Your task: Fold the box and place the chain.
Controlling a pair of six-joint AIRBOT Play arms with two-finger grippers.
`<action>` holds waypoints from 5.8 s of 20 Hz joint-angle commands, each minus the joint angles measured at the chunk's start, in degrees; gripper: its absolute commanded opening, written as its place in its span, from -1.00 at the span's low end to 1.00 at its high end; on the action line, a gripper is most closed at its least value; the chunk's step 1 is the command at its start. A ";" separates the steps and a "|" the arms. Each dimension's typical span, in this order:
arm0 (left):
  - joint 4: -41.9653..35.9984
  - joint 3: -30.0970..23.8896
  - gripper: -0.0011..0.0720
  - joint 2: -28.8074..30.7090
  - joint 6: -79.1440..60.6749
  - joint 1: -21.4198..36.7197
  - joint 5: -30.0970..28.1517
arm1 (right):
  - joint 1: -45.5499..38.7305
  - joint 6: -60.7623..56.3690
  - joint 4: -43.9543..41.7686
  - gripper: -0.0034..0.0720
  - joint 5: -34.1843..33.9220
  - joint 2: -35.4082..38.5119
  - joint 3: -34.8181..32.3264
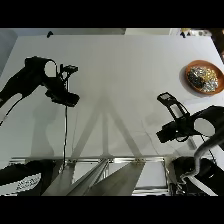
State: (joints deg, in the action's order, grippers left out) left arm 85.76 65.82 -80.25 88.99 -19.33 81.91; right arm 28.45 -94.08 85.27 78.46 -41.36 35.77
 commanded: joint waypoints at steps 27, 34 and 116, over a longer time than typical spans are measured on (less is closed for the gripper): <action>0.00 0.00 0.13 0.04 -0.02 0.02 -0.02 | -58.27 10.71 27.39 0.21 -17.27 -17.84 14.99; 0.00 0.00 0.13 0.04 -0.02 0.02 -0.02 | -63.76 20.37 31.23 0.49 -14.43 -31.30 25.33; -51.93 -5.46 -0.36 -14.32 -59.63 -6.95 -12.52 | -20.24 33.90 -27.69 -0.85 -19.30 -13.66 -7.76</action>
State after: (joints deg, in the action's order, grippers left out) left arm 32.69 60.40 -94.41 30.28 -24.80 72.79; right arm 8.14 -60.20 57.78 59.29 -55.07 28.01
